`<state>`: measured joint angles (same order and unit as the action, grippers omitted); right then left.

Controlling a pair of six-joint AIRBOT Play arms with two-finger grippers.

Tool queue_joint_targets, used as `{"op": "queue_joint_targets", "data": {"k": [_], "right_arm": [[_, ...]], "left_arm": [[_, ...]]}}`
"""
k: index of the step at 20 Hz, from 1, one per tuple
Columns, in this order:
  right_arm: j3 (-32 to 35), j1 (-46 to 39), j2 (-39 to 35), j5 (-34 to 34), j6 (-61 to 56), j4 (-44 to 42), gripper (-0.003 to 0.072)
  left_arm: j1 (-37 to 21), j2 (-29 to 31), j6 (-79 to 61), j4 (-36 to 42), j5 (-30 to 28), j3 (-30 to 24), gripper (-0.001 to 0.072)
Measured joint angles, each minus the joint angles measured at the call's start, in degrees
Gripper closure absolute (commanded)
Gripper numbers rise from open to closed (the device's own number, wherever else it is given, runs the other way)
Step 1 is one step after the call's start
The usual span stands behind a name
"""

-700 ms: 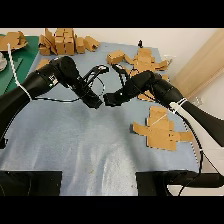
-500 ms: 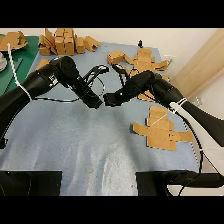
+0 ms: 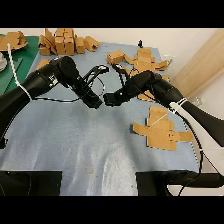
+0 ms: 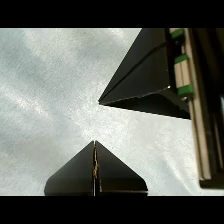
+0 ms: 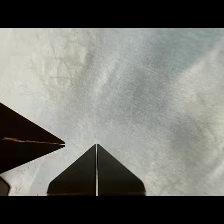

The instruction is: Fold the box.

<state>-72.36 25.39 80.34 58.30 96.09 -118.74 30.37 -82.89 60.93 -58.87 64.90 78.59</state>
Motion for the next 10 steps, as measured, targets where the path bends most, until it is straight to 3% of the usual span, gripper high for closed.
{"op": "queue_joint_targets", "data": {"k": [6, 9, 10], "right_arm": [[-0.1, 0.2, 0.0, -0.8, -2.1, -1.0, 0.0682], [-3.2, -1.4, 0.0, 3.5, -7.6, 4.2, 0.0676], [-5.5, -2.9, 0.0, 7.5, -10.1, 8.7, 0.0544]], "left_arm": [[0.0, 0.0, 1.3, 0.7, -1.7, -0.1, 0.0698], [-0.8, -0.1, 6.4, -0.9, -3.1, -0.1, 0.0698], [-1.5, -0.1, 8.5, -2.4, -3.3, -0.2, 0.0698]]}}
